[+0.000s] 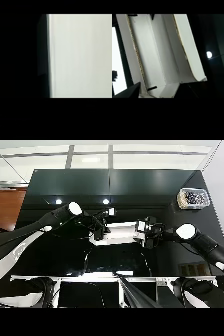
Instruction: Fold the box and place the chain.
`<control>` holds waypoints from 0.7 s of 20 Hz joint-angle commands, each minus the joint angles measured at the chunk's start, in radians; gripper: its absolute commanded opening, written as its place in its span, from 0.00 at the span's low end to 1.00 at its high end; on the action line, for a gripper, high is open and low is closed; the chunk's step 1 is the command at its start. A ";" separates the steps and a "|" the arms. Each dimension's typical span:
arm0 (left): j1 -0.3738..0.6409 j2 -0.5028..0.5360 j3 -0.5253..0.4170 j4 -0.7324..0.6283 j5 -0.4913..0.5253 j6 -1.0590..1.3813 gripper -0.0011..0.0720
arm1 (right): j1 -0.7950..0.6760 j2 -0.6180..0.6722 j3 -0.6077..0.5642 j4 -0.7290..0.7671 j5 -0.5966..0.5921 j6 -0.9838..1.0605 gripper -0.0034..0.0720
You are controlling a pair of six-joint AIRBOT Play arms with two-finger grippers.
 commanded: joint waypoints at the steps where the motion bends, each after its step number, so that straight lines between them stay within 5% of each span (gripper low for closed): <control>1: 0.000 0.001 0.000 0.001 0.000 0.001 0.05 | -0.005 -0.031 0.003 0.077 0.001 -0.096 0.90; 11: 0.000 0.001 0.000 0.015 0.000 0.001 0.05 | -0.029 -0.098 0.039 0.171 0.118 -0.094 0.87; 12: 0.000 0.001 0.000 0.015 0.000 0.001 0.05 | -0.028 -0.098 0.039 0.179 0.124 -0.071 0.99; 14: 0.000 0.001 0.002 0.015 0.000 0.001 0.05 | -0.026 -0.112 0.039 0.170 0.150 -0.034 1.00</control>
